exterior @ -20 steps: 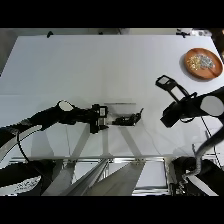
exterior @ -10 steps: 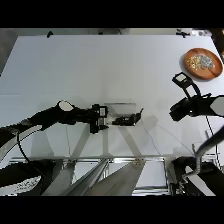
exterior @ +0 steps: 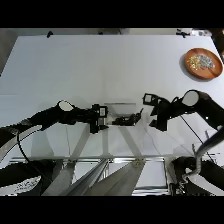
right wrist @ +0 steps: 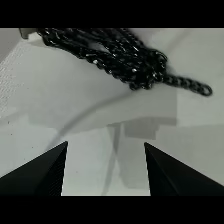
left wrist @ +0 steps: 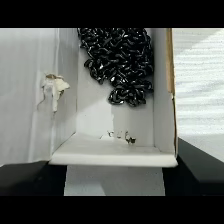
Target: Fold the box and place the chain.
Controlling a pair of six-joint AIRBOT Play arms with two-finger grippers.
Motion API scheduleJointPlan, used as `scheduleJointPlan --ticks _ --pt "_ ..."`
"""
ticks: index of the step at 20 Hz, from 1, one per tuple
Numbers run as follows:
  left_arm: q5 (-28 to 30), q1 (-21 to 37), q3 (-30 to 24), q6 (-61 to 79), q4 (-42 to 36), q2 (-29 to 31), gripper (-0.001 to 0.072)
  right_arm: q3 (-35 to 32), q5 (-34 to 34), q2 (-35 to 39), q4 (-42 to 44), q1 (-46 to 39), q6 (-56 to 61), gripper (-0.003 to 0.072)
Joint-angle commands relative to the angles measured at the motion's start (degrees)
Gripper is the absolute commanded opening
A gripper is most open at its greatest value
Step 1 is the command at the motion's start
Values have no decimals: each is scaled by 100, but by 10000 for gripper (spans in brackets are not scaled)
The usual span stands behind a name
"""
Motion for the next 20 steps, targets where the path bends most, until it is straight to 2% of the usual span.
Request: scheduleJointPlan --ticks 1,6,10,12,17,20 --pt "-9 -4 2 0 0 4 394 -4 -756 -293 -52 584 -520 543" --pt "-7 -2 2 0 0 4 394 -4 -1495 -417 332 573 -522 519" --pt "-9 -2 2 2 0 4 394 -4 -1499 -785 520 573 -520 500" --pt "-9 -2 2 0 0 7 394 -4 -1480 -876 656 573 -507 442" --pt "-9 -2 2 2 0 4 394 -4 -1484 -898 717 573 -487 385" --pt "-9 -2 2 0 0 4 394 -4 -1434 -898 778 573 -457 258"
